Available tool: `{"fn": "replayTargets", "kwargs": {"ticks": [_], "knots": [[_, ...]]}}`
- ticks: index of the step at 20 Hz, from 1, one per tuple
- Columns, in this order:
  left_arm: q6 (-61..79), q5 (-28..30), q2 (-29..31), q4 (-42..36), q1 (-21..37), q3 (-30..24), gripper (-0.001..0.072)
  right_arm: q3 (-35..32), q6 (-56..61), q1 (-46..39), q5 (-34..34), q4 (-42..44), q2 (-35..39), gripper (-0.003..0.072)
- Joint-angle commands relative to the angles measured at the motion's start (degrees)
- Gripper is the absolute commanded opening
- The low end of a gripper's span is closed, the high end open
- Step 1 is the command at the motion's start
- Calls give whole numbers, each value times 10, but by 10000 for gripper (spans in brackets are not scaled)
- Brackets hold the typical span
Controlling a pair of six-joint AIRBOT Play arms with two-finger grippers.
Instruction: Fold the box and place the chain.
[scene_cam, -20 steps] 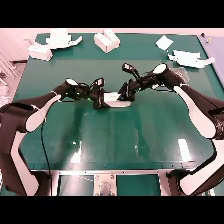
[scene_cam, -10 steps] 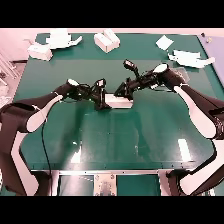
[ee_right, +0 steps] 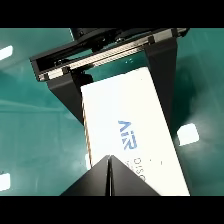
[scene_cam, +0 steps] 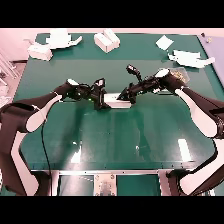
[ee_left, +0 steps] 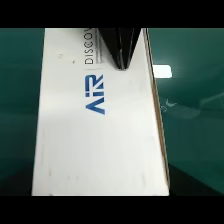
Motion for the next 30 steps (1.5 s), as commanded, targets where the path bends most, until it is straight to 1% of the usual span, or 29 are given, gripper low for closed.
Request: {"fn": "replayTargets", "kwargs": {"ticks": [1,9,11,13,16,21,25,27,28,30], "knots": [[-1,0,0,-1,0,0,537,-19,-9,-2,-7,-2,0,11],[-1,0,0,-1,0,0,538,-56,-13,3,-37,-2,-1,11],[-1,0,0,-1,0,0,538,-54,-15,2,-38,0,0,11],[-1,0,0,-1,0,0,538,-53,-20,-2,-38,35,11,11],[-1,2,0,-1,0,0,538,-51,-23,-2,-38,66,52,11],[-1,4,0,-1,0,0,537,-46,-18,-3,-42,81,128,11],[-1,4,0,-1,0,0,537,-48,51,-21,-71,79,172,8],[-1,5,0,-1,0,0,537,-71,81,-29,-117,75,210,8],[-1,5,0,-1,0,0,538,-91,101,-33,-152,60,240,7],[-1,8,0,-1,0,0,538,-141,134,-44,-193,24,308,7]]}}
